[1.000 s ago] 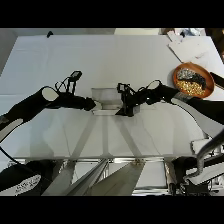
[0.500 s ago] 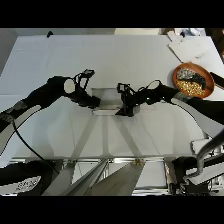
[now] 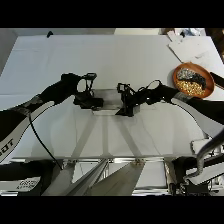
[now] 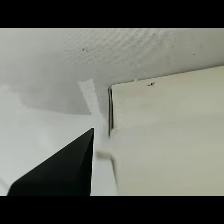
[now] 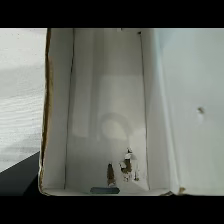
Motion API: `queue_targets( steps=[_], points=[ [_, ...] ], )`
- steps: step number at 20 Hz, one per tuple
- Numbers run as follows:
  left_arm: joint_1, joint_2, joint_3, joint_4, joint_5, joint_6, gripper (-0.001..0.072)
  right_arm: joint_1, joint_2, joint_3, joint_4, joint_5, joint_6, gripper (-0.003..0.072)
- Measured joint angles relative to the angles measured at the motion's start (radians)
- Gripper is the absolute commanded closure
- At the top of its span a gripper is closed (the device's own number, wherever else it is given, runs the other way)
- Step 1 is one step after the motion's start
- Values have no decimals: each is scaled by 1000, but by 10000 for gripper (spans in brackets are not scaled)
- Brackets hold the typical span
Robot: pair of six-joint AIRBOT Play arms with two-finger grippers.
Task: Fold the box and place the chain.
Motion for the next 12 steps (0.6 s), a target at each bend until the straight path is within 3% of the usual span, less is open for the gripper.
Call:
queue_targets(
  steps=[3,5,12],
  points=[
    [-21,-33,33,2,-30,-55,584,0,0,0,0,0,-1,161],
    [-31,-48,43,7,-46,-80,699,0,0,0,-1,0,-1,161],
    [-46,-65,54,6,-59,-101,674,0,0,0,0,0,0,161]
  ],
)
